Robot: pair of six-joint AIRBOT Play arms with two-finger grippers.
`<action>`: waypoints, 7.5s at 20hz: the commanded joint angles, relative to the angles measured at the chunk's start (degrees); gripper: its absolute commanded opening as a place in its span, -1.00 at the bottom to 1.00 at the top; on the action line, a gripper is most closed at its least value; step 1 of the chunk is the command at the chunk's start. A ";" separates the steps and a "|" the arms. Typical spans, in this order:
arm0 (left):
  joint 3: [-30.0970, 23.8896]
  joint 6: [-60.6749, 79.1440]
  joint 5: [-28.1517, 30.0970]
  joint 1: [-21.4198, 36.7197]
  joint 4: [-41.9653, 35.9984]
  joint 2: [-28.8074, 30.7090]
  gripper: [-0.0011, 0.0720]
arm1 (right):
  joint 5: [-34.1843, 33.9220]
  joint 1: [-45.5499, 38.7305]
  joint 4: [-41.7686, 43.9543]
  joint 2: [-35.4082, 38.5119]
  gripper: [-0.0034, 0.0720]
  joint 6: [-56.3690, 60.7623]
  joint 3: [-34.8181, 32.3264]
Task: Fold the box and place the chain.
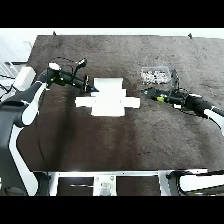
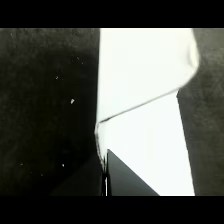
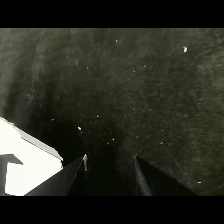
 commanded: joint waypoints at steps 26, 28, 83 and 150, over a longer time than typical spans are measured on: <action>-9.73 18.62 10.21 -0.02 -1.86 1.05 -0.91 | 0.20 5.14 -2.86 10.62 0.78 -20.70 -2.56; -9.73 18.62 10.23 -0.02 -1.86 1.05 -0.91 | 0.13 8.85 -10.12 11.08 0.78 -23.89 -2.51; -9.73 18.62 10.25 -0.02 -1.86 1.05 -0.91 | -9.88 22.40 -30.62 -3.02 0.81 -36.06 15.06; -9.73 18.62 10.21 -0.02 -1.86 1.05 -0.91 | 15.58 19.50 -28.65 -26.51 0.64 -36.68 36.96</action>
